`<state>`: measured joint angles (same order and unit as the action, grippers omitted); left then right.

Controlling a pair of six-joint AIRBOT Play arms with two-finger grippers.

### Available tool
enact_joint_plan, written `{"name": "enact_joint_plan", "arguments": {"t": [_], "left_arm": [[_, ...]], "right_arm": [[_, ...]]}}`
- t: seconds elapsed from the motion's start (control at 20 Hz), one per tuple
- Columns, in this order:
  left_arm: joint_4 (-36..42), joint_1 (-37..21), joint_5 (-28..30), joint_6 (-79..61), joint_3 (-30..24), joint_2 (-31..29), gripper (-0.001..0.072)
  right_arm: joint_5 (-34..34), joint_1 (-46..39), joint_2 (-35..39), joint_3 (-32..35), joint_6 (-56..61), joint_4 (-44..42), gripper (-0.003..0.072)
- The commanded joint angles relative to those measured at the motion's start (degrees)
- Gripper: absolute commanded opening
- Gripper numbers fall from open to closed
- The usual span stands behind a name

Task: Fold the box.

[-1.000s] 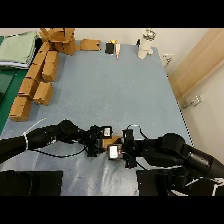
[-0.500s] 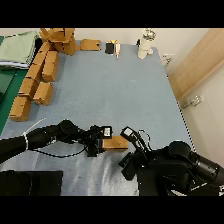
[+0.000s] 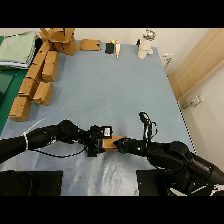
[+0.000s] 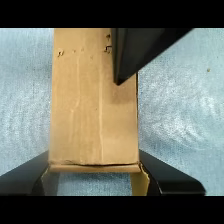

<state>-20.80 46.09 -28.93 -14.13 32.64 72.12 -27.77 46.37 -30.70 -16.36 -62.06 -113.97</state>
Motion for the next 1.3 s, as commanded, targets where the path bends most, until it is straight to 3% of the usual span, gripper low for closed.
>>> {"name": "enact_joint_plan", "arguments": {"t": [0.0,0.3,1.25], "left_arm": [[0.0,0.0,0.0,0.0,0.0,0.0,0.0487],[0.0,0.0,0.0,0.0,0.0,0.0,0.0487],[0.0,0.0,0.0,0.0,0.0,0.0,0.0487]], "right_arm": [[0.8,-0.5,0.0,0.8,2.1,-0.9,0.0002],[-3.3,-0.5,-0.1,1.0,2.0,-0.9,0.0002],[-2.0,-0.5,-0.1,3.0,2.0,0.5,0.0002]]}}
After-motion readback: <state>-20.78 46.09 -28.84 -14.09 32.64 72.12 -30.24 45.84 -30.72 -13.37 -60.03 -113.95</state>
